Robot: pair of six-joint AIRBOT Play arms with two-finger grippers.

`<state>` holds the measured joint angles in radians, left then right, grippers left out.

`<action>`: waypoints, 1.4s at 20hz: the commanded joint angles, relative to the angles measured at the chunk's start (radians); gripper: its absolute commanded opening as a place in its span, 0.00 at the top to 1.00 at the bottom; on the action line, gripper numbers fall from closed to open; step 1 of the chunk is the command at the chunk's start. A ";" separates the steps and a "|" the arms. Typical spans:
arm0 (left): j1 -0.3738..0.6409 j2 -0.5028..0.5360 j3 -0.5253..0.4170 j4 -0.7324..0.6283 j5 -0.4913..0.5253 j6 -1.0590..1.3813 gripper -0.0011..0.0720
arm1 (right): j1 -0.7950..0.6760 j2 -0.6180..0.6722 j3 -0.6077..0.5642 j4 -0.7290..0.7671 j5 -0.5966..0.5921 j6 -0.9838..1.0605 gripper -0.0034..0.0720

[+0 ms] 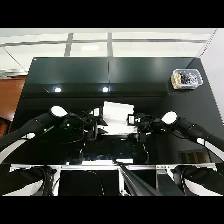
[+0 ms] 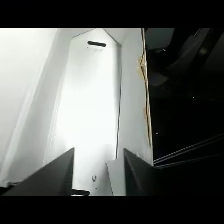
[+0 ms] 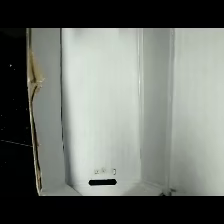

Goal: Fold the box and place the chain.

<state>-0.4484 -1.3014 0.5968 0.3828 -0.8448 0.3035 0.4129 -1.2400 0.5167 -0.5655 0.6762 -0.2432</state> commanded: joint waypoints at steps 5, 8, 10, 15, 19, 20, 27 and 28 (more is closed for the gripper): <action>0.006 -0.002 0.005 0.016 -0.006 -0.004 0.96 | 0.001 0.000 0.001 0.000 0.001 0.000 0.87; 0.023 0.023 0.036 0.077 -0.060 -0.082 0.96 | 0.001 0.000 0.000 0.000 0.001 0.000 0.87; 0.055 0.092 0.050 0.156 -0.083 -0.207 0.96 | 0.001 0.000 0.000 0.000 0.001 0.000 0.87; 0.251 0.316 0.050 0.384 -0.080 -0.614 0.96 | 0.001 0.000 0.000 0.000 0.001 0.000 0.87; 0.514 0.230 0.040 0.525 -0.157 -1.488 0.96 | 0.001 0.000 0.000 0.000 0.000 0.000 0.87; 0.567 0.172 0.035 0.497 -0.226 -1.503 0.96 | 0.001 0.000 0.000 0.000 0.000 0.000 0.87; 0.513 -0.155 0.026 0.226 -0.333 -1.316 0.96 | 0.001 0.000 0.000 0.000 0.001 0.000 0.87; 0.472 -0.175 0.026 0.225 -0.333 -1.309 0.96 | 0.001 0.000 0.000 0.000 0.001 0.000 0.87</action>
